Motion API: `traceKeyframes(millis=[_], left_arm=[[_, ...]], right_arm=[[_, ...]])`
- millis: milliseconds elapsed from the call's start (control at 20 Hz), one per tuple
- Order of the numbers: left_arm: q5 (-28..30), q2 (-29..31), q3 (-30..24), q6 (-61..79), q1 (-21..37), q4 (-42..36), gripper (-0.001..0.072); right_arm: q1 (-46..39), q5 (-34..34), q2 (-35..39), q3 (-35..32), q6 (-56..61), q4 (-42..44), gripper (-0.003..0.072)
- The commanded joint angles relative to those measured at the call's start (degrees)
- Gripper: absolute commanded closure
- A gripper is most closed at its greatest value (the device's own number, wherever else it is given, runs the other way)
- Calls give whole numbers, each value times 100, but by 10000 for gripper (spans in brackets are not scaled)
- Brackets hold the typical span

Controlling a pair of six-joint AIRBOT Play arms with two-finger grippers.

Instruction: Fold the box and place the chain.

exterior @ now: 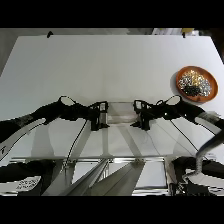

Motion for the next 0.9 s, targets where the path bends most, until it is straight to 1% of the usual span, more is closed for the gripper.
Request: traceKeyframes(millis=[0,100,150,850], left_arm=[[142,-44,2,59,-31,-57,100],[175,-44,2,57,-28,-50,623],[173,-44,2,59,-28,-26,695],[166,-44,2,57,-28,-28,700]], right_arm=[[0,2,2,0,0,0,348],[0,2,2,0,-2,0,348],[0,2,2,0,0,0,348],[0,2,2,0,-2,0,348]])
